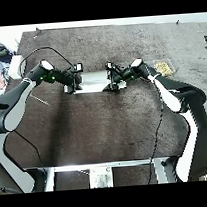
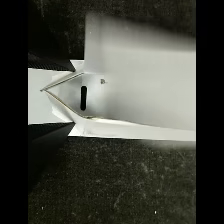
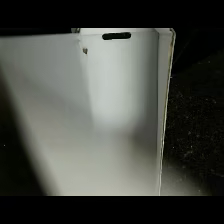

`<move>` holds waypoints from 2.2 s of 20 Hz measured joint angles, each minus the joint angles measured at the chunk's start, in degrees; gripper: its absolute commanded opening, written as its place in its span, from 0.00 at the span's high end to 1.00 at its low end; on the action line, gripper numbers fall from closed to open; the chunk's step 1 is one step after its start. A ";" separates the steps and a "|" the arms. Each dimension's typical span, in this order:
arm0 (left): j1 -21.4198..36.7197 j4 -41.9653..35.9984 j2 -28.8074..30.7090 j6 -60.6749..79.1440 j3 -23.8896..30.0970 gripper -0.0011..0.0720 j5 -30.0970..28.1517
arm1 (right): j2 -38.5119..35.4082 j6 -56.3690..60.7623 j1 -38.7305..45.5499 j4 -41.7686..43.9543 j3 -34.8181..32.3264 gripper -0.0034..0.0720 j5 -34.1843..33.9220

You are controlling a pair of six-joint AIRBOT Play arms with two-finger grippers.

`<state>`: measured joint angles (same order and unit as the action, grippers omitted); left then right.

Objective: Fold the box and place the chain.

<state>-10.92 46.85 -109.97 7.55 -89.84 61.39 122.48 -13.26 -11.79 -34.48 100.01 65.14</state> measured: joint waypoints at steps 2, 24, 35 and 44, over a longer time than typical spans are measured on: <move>0.00 -0.26 0.00 0.00 0.02 0.67 0.07 | 0.00 -0.02 0.02 0.00 0.00 0.41 0.00; 0.37 1.75 -0.02 -0.07 0.04 0.30 0.90 | 0.00 0.13 0.00 0.00 0.00 0.41 0.00; 0.52 -1.11 -0.81 -0.02 0.02 0.84 0.48 | 0.00 -0.09 0.00 0.00 0.00 0.41 0.02; 0.55 -8.72 -2.32 3.04 0.04 0.72 1.40 | 0.00 0.04 0.00 0.00 0.00 0.41 0.00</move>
<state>-10.37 38.13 -112.29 10.59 -89.80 62.78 122.48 -13.21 -11.79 -34.48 100.01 65.14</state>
